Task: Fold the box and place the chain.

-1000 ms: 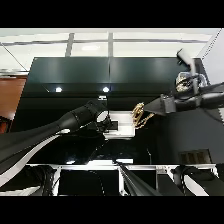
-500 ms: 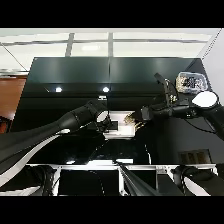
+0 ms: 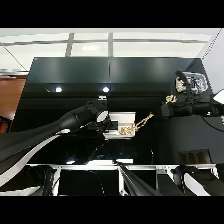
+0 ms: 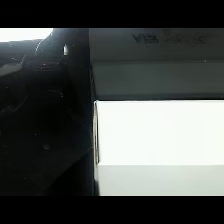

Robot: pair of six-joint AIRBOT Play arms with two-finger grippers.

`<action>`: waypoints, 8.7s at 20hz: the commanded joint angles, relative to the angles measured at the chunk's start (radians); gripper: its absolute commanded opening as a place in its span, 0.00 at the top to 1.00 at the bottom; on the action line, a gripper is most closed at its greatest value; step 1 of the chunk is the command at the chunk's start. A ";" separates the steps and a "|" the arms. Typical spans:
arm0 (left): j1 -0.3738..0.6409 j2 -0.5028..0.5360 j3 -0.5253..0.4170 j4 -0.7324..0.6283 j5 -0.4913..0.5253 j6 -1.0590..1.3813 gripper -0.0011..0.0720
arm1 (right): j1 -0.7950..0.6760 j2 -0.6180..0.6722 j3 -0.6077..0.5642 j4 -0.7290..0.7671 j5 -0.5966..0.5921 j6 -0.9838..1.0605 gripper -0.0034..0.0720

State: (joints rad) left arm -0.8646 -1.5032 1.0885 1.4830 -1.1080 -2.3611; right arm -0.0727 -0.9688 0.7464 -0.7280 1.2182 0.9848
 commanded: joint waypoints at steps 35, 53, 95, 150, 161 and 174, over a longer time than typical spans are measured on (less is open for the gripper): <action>0.000 0.000 0.000 -0.003 0.004 0.001 0.95 | 0.021 -0.443 0.081 -0.745 -0.677 0.504 0.01; 0.000 0.000 0.000 -0.003 0.006 0.001 0.95 | 0.021 -0.089 0.209 -0.545 -0.196 0.335 0.94; 0.000 0.000 0.000 -0.004 0.003 0.001 0.95 | 0.148 -0.033 -0.291 0.088 -0.232 -0.597 0.00; 0.000 0.000 0.000 -0.008 0.003 0.001 0.95 | 0.278 0.110 0.327 0.327 0.061 -0.322 0.94; 0.000 0.000 0.000 -0.008 0.003 0.001 0.95 | 0.301 0.043 0.192 0.223 0.093 -0.225 0.94; 0.000 0.000 0.000 -0.006 0.006 0.001 0.95 | 0.166 -0.006 0.019 0.023 0.038 -0.172 0.70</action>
State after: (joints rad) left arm -0.8646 -1.5032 1.0885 1.4757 -1.1049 -2.3608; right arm 0.1978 -0.9924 0.7387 -0.6056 1.1503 0.7841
